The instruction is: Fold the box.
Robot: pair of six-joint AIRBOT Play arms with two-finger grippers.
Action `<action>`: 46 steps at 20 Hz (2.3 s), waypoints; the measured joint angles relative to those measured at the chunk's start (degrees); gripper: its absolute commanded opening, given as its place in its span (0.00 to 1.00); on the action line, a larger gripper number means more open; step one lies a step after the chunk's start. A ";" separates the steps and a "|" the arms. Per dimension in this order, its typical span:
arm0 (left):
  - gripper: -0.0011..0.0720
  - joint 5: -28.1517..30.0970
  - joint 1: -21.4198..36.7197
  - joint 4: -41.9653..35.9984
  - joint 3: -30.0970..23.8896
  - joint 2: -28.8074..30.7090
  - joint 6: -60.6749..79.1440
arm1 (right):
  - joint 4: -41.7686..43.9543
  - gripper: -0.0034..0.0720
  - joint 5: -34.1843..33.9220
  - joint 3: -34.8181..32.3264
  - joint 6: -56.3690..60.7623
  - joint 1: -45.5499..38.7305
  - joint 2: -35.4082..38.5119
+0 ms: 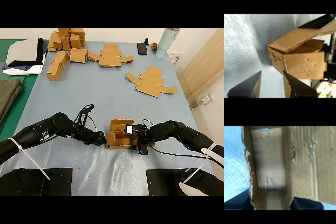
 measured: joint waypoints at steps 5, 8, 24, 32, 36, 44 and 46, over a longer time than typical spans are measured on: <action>0.57 -0.55 0.00 -0.44 0.72 -0.02 -0.76 | 0.00 0.70 0.00 0.00 0.00 0.00 0.00; 0.57 -0.48 0.00 -0.46 1.70 -0.04 -1.16 | 0.02 0.70 0.00 0.00 0.00 0.00 0.00; 0.85 2.97 -3.89 -2.89 4.63 -4.61 -1.33 | 0.00 0.70 0.00 0.00 0.00 0.00 0.00; 0.76 7.80 -6.58 2.56 5.88 -4.72 -8.55 | 0.00 0.70 0.00 0.00 0.00 0.00 0.00; 0.76 8.48 -11.58 16.33 7.56 -4.74 -23.54 | 0.00 0.70 0.00 0.00 -0.02 0.00 0.00; 0.76 3.72 -18.14 36.89 13.62 -7.45 -45.77 | 0.02 0.70 0.00 0.00 -0.02 0.00 0.00; 0.76 2.01 -19.56 40.96 15.37 -8.72 -50.29 | 0.00 0.70 0.00 0.00 -0.02 0.00 0.00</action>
